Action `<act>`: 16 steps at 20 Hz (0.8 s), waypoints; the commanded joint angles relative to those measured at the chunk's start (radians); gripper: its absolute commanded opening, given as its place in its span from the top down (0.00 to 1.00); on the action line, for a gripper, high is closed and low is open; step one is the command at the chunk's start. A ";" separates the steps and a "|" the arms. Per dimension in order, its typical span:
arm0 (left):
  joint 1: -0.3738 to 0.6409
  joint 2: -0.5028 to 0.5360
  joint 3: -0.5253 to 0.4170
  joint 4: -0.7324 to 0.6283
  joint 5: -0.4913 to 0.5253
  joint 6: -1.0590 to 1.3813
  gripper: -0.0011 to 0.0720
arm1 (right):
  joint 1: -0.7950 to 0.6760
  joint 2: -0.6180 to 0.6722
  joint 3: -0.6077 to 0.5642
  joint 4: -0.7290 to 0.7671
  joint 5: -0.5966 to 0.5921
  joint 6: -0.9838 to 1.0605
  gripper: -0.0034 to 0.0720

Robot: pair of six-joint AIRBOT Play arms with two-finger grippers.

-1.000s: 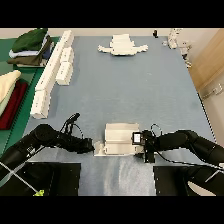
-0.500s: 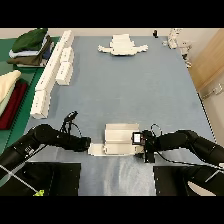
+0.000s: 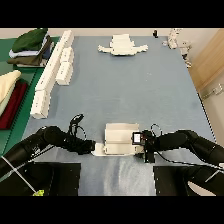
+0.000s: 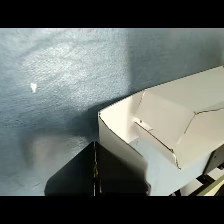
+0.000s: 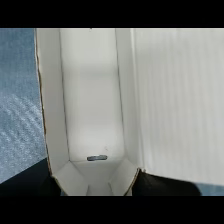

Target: Fold the box.

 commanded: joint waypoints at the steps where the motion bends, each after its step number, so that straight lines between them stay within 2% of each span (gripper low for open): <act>1: -0.045 -0.022 0.011 -0.023 0.042 -0.006 0.97 | 0.001 0.000 0.001 0.000 0.000 0.000 0.29; 7: -0.044 0.007 0.084 -0.027 0.027 -0.005 0.97 | 0.001 0.000 0.001 0.000 0.000 0.000 0.29; 11: -0.044 0.013 0.093 -0.090 0.031 0.013 0.97 | 0.001 0.000 0.001 0.000 0.000 0.000 0.29; 16: -0.044 0.013 0.093 -0.105 0.031 0.013 0.97 | 0.001 0.000 0.001 0.000 0.000 0.000 0.29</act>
